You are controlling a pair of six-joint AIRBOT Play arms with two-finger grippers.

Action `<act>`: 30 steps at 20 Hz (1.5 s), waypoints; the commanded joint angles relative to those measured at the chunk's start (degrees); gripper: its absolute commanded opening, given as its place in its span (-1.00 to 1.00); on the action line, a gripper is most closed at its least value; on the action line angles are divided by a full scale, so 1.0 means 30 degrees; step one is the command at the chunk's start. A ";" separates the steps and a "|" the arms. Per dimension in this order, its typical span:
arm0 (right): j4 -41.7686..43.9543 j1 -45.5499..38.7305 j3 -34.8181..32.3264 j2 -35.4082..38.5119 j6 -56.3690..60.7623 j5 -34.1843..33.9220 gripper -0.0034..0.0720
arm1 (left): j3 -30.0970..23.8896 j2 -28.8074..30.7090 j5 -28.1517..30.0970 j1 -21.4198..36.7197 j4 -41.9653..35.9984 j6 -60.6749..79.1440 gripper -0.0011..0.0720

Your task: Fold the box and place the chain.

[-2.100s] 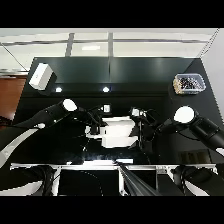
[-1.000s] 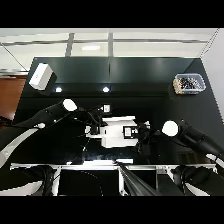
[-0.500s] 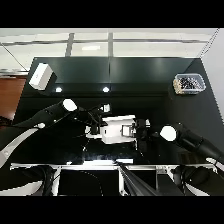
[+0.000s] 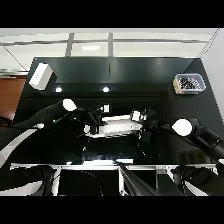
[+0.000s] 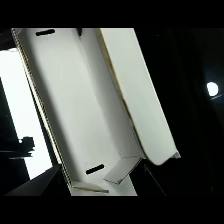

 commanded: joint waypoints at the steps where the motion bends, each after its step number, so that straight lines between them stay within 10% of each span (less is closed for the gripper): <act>1: 0.0379 -0.0780 0.0189 -0.0364 -0.0393 0.0845 0.69 | 0.0015 0.0073 -0.0153 -0.0007 0.0240 0.0007 -0.91; 30: 0.6448 -0.2667 0.0168 -0.2463 -0.7781 0.1632 0.68 | 0.0015 0.0109 -0.0066 0.0000 0.1027 0.0342 -0.90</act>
